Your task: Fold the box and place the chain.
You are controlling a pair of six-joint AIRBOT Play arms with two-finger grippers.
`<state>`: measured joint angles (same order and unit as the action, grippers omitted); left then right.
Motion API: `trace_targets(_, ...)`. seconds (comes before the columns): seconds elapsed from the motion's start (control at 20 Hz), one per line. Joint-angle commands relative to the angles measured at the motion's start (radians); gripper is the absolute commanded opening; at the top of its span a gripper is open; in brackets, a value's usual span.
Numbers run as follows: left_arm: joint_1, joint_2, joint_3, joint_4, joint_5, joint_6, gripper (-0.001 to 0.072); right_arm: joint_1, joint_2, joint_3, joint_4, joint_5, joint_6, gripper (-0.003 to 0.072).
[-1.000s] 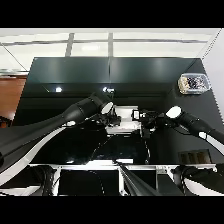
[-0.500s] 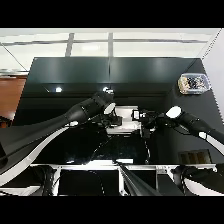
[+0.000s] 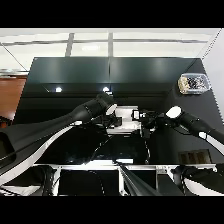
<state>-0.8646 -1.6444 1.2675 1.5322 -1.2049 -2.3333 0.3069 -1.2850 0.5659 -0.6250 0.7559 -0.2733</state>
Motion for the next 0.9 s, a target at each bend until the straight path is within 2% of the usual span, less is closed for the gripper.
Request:
trace_targets(0.0, 0.001, -0.007, 0.009, 0.003, -0.003, -0.005, 0.0156, 0.001, 0.0, -0.001, 0.0, 0.0, 0.0, 0.0345)
trace_targets(0.1, 0.001, -0.007, 0.018, 0.005, -0.002, -0.005, 0.0029, 0.001, 0.0, -0.001, 0.0, 0.0, 0.0, 0.0345)
trace_targets(0.3, 0.001, -0.007, 0.021, 0.001, -0.004, -0.005, 0.0035, 0.001, 0.0, -0.001, 0.0, 0.0, 0.0, 0.0345)
trace_targets(0.35, 0.001, -0.007, 0.021, 0.0, -0.005, -0.005, 0.0082, 0.001, 0.0, -0.001, 0.0, 0.0, 0.0, 0.0345)
trace_targets(0.4, 0.001, -0.007, 0.021, 0.001, -0.011, -0.005, 0.026, 0.001, 0.0, -0.001, 0.0, 0.0, 0.0, 0.0345)
trace_targets(0.45, 0.002, -0.007, 0.021, 0.002, -0.014, -0.005, 0.0396, 0.001, 0.0, -0.001, 0.0, 0.0, 0.0, 0.0345)
trace_targets(0.5, 0.003, -0.007, 0.021, 0.003, -0.014, -0.005, 0.0436, 0.001, 0.0, -0.001, 0.0, 0.0, 0.0, 0.0345)
trace_targets(0.6, 0.008, -0.007, 0.021, 0.008, -0.01, -0.006, 0.0436, 0.001, 0.0, -0.001, 0.0, 0.0, 0.0, 0.0345)
trace_targets(0.65, 0.011, -0.007, 0.021, 0.011, -0.008, -0.008, 0.0425, 0.001, 0.0, -0.001, 0.0, 0.0, 0.0, 0.0345)
trace_targets(0.7, 0.013, -0.007, 0.021, 0.012, -0.008, -0.016, 0.0282, 0.001, 0.0, -0.001, 0.0, 0.0, 0.0, 0.0345)
trace_targets(0.75, 0.013, -0.007, 0.021, 0.013, -0.004, -0.015, 0.0105, 0.001, 0.0, -0.001, 0.0, 0.0, 0.0, 0.0345)
trace_targets(0.8, 0.013, -0.007, 0.021, 0.012, -0.002, 0.001, 0.0035, 0.001, 0.0, -0.001, 0.0, 0.0, 0.0, 0.0345)
trace_targets(0.85, 0.013, -0.007, 0.021, 0.011, -0.007, 0.008, 0.0033, 0.001, 0.0, -0.001, -0.004, 0.0, 0.0, 0.0345)
